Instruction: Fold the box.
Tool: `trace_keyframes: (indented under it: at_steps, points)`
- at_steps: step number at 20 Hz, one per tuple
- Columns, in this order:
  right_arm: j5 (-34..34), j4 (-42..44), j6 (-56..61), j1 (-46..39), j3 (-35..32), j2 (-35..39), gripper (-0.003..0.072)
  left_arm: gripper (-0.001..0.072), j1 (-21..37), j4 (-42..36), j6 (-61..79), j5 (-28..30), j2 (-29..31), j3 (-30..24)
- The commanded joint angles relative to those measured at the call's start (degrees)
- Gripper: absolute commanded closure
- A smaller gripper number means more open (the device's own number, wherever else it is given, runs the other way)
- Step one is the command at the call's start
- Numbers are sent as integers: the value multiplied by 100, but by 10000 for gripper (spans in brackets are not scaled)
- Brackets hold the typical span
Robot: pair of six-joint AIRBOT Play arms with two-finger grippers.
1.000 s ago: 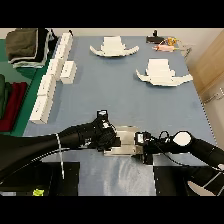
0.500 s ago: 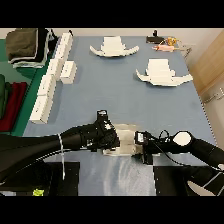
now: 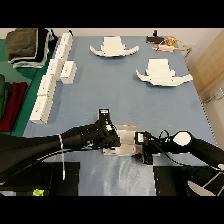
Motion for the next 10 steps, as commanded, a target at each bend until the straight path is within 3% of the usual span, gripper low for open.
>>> trace_keyframes:
  at_steps: [1,4,5,10]
  points:
    - [2,2,-2,2,4,4,250,248,-249,457,-354,-28,-2,2]
    - [0,2,-2,2,4,4,250,279,-411,577,-511,-24,-13,2]
    - [0,2,-2,2,4,4,250,404,-411,577,-452,-2,-15,2]
    - [0,2,-2,4,4,4,250,412,-411,457,-446,103,-15,2]
